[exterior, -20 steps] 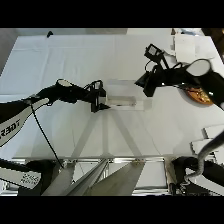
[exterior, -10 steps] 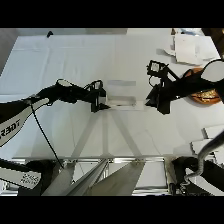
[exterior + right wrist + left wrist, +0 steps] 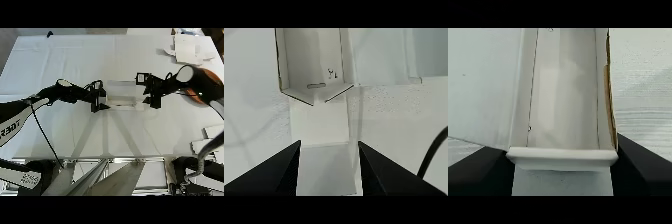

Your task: Fold the box and place the chain.

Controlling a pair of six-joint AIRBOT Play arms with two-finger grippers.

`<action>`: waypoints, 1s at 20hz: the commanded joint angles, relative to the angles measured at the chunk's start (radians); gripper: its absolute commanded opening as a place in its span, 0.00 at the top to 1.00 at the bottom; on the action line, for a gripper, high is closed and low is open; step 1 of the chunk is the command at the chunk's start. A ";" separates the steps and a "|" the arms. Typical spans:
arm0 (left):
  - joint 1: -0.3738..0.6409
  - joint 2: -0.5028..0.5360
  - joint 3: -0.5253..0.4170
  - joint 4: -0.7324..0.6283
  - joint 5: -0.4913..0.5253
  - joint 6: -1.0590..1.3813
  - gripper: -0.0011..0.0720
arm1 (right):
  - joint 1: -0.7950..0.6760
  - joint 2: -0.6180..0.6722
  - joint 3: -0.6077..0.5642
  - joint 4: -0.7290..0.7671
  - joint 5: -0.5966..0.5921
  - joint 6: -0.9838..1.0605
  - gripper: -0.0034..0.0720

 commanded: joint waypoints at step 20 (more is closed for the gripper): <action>0.000 0.000 0.001 0.000 0.000 0.000 0.48 | 0.003 -0.196 -0.001 0.219 -0.052 -0.078 0.72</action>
